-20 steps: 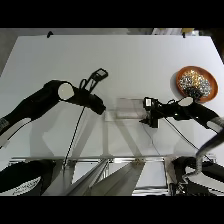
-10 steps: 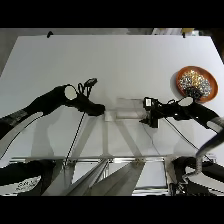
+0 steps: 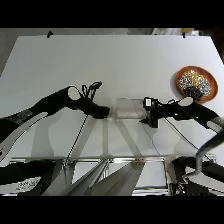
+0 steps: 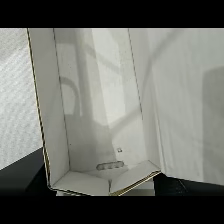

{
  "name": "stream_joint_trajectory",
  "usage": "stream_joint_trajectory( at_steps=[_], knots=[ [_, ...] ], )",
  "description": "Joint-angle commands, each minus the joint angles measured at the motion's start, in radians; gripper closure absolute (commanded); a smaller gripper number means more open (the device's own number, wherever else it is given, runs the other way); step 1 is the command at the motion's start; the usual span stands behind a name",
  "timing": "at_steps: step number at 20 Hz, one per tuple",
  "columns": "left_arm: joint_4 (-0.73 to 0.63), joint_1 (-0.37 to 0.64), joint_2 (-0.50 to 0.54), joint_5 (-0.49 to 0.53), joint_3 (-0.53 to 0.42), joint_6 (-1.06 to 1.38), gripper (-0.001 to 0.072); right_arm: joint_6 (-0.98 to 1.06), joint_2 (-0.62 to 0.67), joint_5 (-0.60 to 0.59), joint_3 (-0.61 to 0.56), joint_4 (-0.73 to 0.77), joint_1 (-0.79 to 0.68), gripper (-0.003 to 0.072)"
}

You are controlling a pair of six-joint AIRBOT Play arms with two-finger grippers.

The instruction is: Fold the box and place the chain.

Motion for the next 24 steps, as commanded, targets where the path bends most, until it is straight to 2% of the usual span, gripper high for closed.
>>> stream_joint_trajectory(
  at_steps=[1,3,4,6,11,14,22,23,24],
  knots=[
    [-0.039,-0.008,0.028,0.007,0.000,0.025,0.0701,0.000,0.000,0.000,0.001,0.000,0.000,0.0288],
    [-0.052,-0.018,0.036,0.008,0.009,0.045,0.0699,0.000,0.000,0.000,0.001,0.000,0.000,0.0288],
    [-0.055,-0.024,0.036,0.004,0.018,0.048,0.0674,0.000,0.000,0.000,0.001,0.000,0.000,0.0288],
    [-0.061,-0.036,0.036,0.005,0.033,0.048,0.0547,0.000,0.000,0.000,0.001,0.000,0.000,0.0288],
    [-0.072,-0.040,0.036,0.005,0.043,0.051,0.0547,0.000,0.000,0.000,0.001,0.000,0.000,0.0288],
    [-0.072,-0.040,0.036,0.005,0.043,0.051,0.0493,0.000,0.000,0.000,0.001,0.000,0.000,0.0288],
    [-0.057,-0.085,0.034,0.051,0.043,0.048,0.0477,0.000,0.000,0.000,0.001,0.000,0.000,0.0288],
    [-0.046,-0.091,0.034,0.061,0.043,0.040,0.0436,0.000,0.000,0.000,0.001,0.000,0.000,0.0288],
    [-0.031,-0.098,0.034,0.068,0.043,0.027,0.0428,0.000,0.000,0.000,0.001,0.000,0.000,0.0288]
  ],
)
